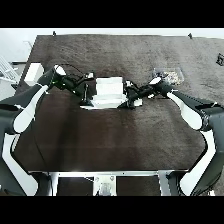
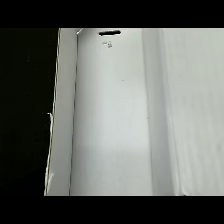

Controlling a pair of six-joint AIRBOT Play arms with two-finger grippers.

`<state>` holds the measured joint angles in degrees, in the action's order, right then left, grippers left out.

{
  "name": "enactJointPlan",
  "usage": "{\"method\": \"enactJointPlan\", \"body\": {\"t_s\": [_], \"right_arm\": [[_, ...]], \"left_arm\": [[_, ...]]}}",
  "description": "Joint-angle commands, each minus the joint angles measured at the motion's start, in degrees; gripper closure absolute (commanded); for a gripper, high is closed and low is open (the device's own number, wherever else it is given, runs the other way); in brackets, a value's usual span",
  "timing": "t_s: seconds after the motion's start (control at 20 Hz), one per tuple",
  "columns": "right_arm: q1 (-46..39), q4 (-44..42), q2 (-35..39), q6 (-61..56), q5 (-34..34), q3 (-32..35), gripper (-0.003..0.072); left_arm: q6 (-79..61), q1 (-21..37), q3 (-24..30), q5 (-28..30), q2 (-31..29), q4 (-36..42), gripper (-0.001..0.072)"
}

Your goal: Fold the box and place the chain.

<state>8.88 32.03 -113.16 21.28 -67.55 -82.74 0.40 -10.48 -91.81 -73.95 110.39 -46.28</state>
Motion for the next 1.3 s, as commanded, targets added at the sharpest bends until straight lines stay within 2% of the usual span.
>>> {"method": "enactJointPlan", "body": {"t_s": [0.0,0.2,0.25,0.3,0.4,0.45,0.95,1.25], "right_arm": [[0.00,-0.02,0.02,0.00,-0.02,0.00,0.0133],[0.02,-0.02,0.02,0.00,-0.02,0.00,0.0133],[0.02,-0.02,0.02,0.00,-0.02,0.00,0.0133],[0.02,-0.02,0.02,0.00,-0.02,0.00,0.0133],[0.02,-0.02,0.02,0.00,-0.02,0.00,0.0133],[0.02,-0.02,0.02,0.00,-0.02,0.00,0.0133],[0.02,-0.02,0.02,0.00,-0.02,0.00,0.0133],[0.02,-0.02,0.02,0.00,-0.02,0.00,0.0133]], "left_arm": [[0.72,-0.44,0.02,0.00,0.02,-0.04,0.0001],[0.90,-0.44,0.02,-0.39,0.02,0.83,0.0026],[1.07,-0.44,0.02,-0.63,0.02,0.83,0.0171],[1.07,-0.46,0.02,-1.07,0.02,0.90,0.0242],[1.07,-0.46,0.02,-1.53,0.02,1.95,0.0254],[1.07,-0.44,0.02,-1.64,0.02,1.95,0.0343],[1.01,-0.46,0.04,-1.44,1.27,4.55,0.0357],[-1.44,-0.50,0.92,0.92,2.14,8.26,0.0357]]}}
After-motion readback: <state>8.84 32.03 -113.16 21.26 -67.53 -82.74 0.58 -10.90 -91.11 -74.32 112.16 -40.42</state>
